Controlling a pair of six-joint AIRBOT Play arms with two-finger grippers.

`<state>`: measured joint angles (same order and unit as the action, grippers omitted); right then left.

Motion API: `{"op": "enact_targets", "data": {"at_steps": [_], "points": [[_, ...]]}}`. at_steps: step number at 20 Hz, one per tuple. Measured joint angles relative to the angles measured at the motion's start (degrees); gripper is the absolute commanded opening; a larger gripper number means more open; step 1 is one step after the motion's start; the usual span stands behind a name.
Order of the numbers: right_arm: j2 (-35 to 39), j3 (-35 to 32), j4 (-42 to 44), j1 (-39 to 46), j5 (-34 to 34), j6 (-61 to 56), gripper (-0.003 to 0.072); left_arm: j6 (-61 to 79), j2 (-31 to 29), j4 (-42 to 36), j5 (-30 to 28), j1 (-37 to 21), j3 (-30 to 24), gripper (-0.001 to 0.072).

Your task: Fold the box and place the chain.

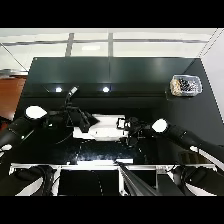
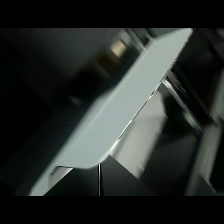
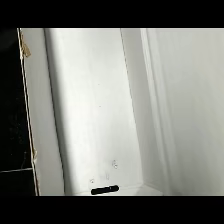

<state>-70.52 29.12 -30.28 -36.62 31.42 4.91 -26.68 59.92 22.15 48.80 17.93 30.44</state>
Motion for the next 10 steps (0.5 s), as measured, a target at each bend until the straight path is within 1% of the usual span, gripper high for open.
{"op": "enact_targets", "data": {"at_steps": [1, 4, 7, 10], "points": [[0.0, 0.0, 0.0, 0.0, 0.0, 0.0, 0.0421, 0.3, 1.1, -0.8, -2.2, 0.2, 0.0, 0.0031], [0.0, 0.0, 0.0, 0.0, 0.0, 0.0, 0.0421, 0.9, 5.2, -2.0, -6.2, 0.8, -0.1, 0.0031], [0.0, 0.0, 0.0, 0.0, 0.0, 0.0, 0.0421, 1.2, 9.1, -2.4, -7.7, 1.8, -0.1, 0.0031], [0.0, 0.0, 0.0, 0.0, 0.1, 0.0, 0.0421, 1.3, 10.9, -0.9, -7.3, 2.6, 0.1, 0.0034]]}}
